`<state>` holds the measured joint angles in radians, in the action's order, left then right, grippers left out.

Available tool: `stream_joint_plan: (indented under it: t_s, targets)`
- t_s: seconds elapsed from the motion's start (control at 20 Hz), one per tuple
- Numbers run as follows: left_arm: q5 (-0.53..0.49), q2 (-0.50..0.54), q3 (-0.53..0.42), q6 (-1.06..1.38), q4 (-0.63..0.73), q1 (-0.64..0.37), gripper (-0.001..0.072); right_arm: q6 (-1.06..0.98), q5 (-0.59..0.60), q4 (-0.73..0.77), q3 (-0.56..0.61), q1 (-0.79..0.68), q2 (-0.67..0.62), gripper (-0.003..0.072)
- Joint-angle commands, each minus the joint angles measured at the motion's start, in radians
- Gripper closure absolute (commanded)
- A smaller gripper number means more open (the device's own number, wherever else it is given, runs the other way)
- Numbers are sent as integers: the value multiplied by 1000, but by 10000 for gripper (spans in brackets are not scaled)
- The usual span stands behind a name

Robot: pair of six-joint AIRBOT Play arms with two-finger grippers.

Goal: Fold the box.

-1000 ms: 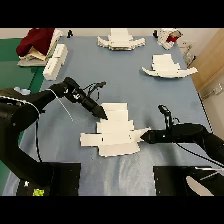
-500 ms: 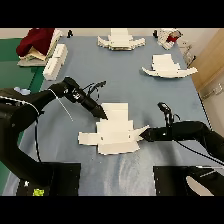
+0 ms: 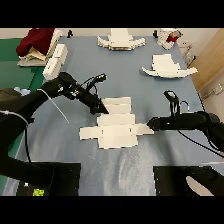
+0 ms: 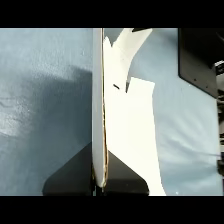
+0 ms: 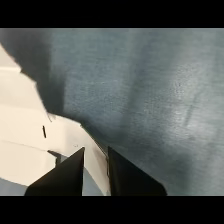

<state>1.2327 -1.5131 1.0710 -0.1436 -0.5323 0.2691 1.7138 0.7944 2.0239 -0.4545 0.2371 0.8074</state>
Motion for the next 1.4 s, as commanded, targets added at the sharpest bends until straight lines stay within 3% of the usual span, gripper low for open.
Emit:
stream_joint_plan:
  t_s: [0.0, 0.15, 0.35, 0.55, 0.65, 0.7, 0.75, 0.8, 1.2, 1.35]
  targets:
    - [-135, 106, -83, 121, 18, 30, 703, -215, -2, -169, -27, 0, 0, 448]
    - [-240, 218, -200, 225, 96, 60, 703, -358, -2, -264, -27, 0, 0, 448]
    - [-342, 345, -346, 398, 204, 95, 703, -386, -23, -271, -32, 0, 0, 440]
    - [-398, 380, -427, 488, 205, 139, 702, -416, -82, -273, -50, 0, -1, 440]
    - [-429, 380, -447, 531, 224, 176, 702, -417, -87, -274, -51, 0, -1, 440]
    - [-465, 379, -455, 537, 222, 197, 702, -420, -87, -272, -51, 0, -1, 320]
    - [-493, 379, -463, 537, 222, 215, 702, -441, -87, -273, -51, 0, -1, 148]
    - [-509, 379, -467, 537, 222, 227, 702, -455, -87, -273, -51, 0, -1, 119]
    - [-513, 372, -454, 480, 213, 221, 700, -468, -87, -273, -51, 0, -1, 119]
    - [-444, 372, -422, 429, 177, 184, 700, -468, -87, -273, -51, 0, -1, 119]
